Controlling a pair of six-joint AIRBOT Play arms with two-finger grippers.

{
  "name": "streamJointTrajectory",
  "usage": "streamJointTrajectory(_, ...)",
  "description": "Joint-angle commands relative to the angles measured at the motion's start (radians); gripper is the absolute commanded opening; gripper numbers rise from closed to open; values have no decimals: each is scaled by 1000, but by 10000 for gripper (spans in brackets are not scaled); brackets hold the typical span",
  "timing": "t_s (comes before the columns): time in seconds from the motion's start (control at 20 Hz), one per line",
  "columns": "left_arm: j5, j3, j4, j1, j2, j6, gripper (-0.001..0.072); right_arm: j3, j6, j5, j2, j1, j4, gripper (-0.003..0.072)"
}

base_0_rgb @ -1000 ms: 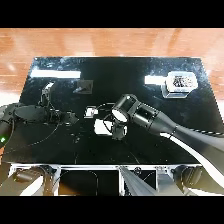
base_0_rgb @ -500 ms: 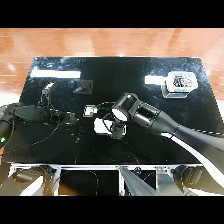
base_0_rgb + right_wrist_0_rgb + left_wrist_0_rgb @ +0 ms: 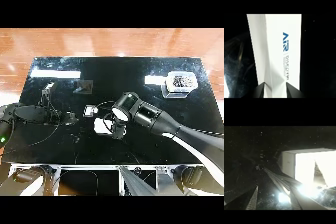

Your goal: Fold the box and place the chain.

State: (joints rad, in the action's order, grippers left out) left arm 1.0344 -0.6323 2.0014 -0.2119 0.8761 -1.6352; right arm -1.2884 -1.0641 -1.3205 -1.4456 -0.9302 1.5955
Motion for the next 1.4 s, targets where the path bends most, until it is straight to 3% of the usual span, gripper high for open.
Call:
streamJointTrajectory(0.0, 2, 0, 0, 0, 1, 0, 507, -4, -1, 6, 2, 0, 21, 309)
streamJointTrajectory(0.1, 2, 0, 0, 0, 1, 0, 507, -4, -1, 15, 2, 2, 21, 308)
streamJointTrajectory(0.15, 2, 0, 0, 0, 1, 0, 507, -4, -1, 16, 2, 2, 21, 273)
streamJointTrajectory(0.2, 2, 0, 0, 0, 1, 0, 507, -4, 0, 16, 2, 2, 22, 136)
streamJointTrajectory(0.85, 2, 0, 0, 0, 1, 0, 507, -4, -1, 23, 2, 2, 46, 148)
streamJointTrajectory(1.35, 5, 0, 0, 0, 1, 0, 507, -3, 0, 27, -11, 2, -29, 147)
